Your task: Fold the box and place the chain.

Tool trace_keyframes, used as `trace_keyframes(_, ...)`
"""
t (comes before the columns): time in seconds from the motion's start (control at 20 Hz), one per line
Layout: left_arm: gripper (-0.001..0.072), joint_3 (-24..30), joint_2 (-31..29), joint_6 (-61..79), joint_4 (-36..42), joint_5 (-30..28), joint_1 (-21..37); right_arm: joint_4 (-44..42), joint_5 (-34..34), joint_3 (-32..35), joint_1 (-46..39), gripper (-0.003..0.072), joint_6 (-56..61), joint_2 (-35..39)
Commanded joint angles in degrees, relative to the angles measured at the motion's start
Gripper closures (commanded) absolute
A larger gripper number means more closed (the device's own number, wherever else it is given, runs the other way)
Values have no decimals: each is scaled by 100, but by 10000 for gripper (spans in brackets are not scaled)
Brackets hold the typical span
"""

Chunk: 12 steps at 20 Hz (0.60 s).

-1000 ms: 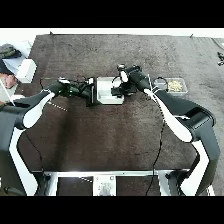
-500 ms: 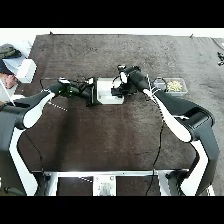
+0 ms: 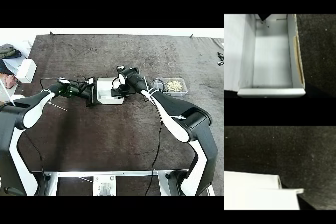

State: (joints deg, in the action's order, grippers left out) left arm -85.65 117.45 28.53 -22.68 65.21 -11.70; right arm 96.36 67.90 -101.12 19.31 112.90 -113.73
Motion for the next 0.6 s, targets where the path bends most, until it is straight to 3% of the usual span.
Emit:
trace_keyframes(0.0,425,0,2,-2,0,-4,4,-33,-17,-7,2,390,31,39)
trace_keyframes(0.55,425,0,2,-2,0,-7,4,-50,251,-7,0,385,-396,595)
